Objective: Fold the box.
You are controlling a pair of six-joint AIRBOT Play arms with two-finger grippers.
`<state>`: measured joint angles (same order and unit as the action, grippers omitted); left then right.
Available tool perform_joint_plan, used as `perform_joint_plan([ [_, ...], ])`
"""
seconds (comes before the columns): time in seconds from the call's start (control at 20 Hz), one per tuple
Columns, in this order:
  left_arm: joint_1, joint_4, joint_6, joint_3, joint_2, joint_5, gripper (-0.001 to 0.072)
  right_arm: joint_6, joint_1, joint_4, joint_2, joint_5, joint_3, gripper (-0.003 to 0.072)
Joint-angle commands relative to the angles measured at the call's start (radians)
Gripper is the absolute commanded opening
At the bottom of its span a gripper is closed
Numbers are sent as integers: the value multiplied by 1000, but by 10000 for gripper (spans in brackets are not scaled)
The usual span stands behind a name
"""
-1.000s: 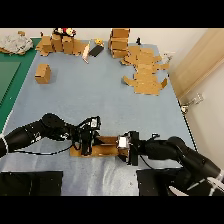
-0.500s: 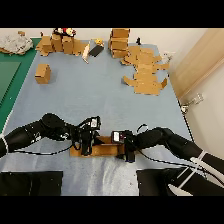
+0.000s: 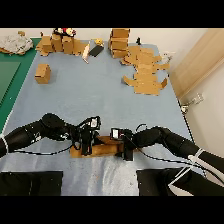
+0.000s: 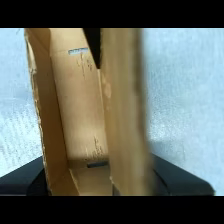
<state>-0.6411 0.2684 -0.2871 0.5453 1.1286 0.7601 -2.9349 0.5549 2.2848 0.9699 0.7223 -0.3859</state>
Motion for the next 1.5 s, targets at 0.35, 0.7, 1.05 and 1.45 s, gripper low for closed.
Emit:
perform_joint_plan([
  [0.35, 0, 1, 0, 0, 0, 1, 12, 21, 2, -3, 2, -3, -1, 720],
  [0.7, 0, 1, 0, 0, 0, 1, 12, 21, 2, -3, 2, -2, -1, 720],
  [1.05, 0, 1, 0, 0, 0, 1, 12, 21, 2, -3, 2, 29, -1, 720],
  [1.45, 0, 1, 0, 0, 0, 1, 12, 21, 2, -29, 2, 38, -1, 720],
])
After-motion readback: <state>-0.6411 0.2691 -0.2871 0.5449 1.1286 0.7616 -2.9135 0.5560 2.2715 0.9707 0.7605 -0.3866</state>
